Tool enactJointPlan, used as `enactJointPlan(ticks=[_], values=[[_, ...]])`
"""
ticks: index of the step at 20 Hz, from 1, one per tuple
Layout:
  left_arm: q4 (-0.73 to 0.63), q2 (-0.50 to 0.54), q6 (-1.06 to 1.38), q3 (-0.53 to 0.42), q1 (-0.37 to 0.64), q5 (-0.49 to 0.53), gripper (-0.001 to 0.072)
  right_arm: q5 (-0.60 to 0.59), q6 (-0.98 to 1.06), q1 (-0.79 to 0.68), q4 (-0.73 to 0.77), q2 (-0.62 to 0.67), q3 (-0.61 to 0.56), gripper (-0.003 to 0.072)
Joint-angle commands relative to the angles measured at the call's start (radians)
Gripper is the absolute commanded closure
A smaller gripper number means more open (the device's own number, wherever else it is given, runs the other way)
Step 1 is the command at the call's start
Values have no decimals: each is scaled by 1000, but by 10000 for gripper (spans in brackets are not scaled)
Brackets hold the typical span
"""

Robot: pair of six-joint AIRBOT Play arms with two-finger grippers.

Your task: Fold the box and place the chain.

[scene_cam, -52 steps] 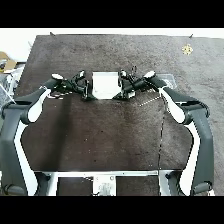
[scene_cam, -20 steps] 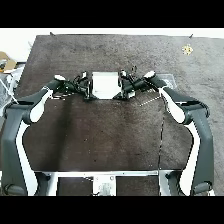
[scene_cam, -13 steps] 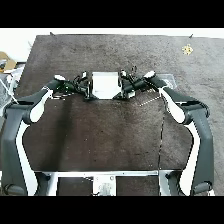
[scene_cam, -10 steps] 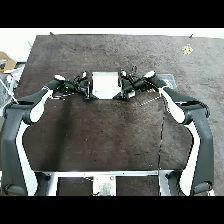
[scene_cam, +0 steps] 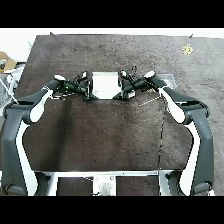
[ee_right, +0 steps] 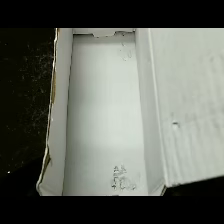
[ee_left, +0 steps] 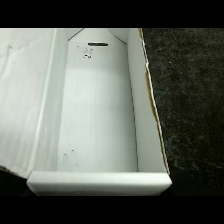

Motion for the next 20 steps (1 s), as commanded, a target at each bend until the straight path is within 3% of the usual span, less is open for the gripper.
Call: enactJointPlan(ticks=[1, 2, 3, 11, 20], values=[[0, 0, 0, 0, 0, 2, 366, 2, 2, 0, 2, 1, 0, 211], [0, 0, 0, 0, 0, 2, 366, -3, 3, 1, 11, 2, 1, 72], [0, 0, 0, 0, 0, 1, 366, -10, 27, 0, 16, 2, 1, 0], [0, 0, 0, 0, 0, 2, 366, 19, 47, -38, -33, 29, 2, 0], [0, 0, 0, 0, 0, 2, 366, 69, 211, -42, -317, 184, 2, 0]])
